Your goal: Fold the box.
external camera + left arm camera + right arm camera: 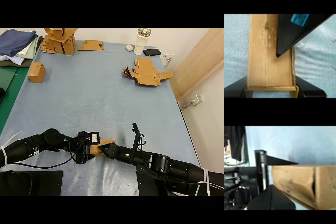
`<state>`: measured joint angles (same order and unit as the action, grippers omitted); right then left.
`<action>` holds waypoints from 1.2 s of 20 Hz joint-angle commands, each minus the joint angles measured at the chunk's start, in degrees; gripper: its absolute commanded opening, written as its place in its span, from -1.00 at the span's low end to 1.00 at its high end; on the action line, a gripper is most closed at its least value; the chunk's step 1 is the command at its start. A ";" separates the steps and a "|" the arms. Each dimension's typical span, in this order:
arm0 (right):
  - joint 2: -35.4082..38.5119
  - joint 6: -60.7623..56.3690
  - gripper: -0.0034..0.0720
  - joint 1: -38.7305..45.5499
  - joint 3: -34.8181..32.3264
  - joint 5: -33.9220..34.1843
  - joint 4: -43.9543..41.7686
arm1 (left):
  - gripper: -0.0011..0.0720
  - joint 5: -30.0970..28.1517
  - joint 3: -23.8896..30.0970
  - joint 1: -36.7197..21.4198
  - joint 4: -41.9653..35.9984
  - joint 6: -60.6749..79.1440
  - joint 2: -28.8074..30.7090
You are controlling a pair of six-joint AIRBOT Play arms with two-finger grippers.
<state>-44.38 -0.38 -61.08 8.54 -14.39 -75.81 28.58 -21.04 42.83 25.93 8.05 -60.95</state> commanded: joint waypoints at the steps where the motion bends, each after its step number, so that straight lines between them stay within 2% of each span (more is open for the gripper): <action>1: 7.82 0.42 -0.91 0.00 2.97 17.77 9.70 | 0.32 0.00 0.00 -0.04 0.02 0.02 -0.02; 3: 13.97 0.90 -0.91 0.02 5.44 37.53 17.09 | 0.32 0.00 0.00 -0.04 0.02 0.02 -0.02; 5: 17.79 7.87 -0.91 0.74 8.28 55.28 19.93 | 0.32 0.00 0.00 -0.04 0.02 0.02 -0.02; 6: 18.10 13.51 -0.91 1.57 9.84 60.76 19.12 | 0.32 0.00 0.00 -0.04 0.02 0.02 -0.02; 8: 16.15 24.87 -0.91 4.68 13.49 66.84 13.46 | 0.32 0.00 0.00 -0.04 0.00 0.02 -0.02; 11: 8.92 35.21 -0.90 10.36 19.74 71.08 3.78 | 0.32 -0.17 -0.04 -0.04 -0.02 0.02 -0.02; 13: 2.86 38.64 -0.90 13.20 23.52 71.47 -0.28 | 0.32 -0.13 -0.04 -0.02 -0.02 0.02 -0.02; 17: -6.78 39.47 -0.90 13.97 28.55 70.93 -2.05 | 0.32 0.11 -0.04 -0.02 -0.04 0.02 -0.02; 20: -10.47 39.45 -0.90 13.99 29.38 68.98 -4.44 | 0.32 0.04 -0.04 -0.02 -0.68 0.02 -0.02; 24: -11.37 38.27 -0.90 13.99 29.42 68.37 -4.39 | 0.32 0.00 -0.44 -0.07 -2.12 -0.24 0.74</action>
<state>-54.30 38.41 -47.18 37.43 54.43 -79.26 28.64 -21.12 42.83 24.93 7.92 -60.80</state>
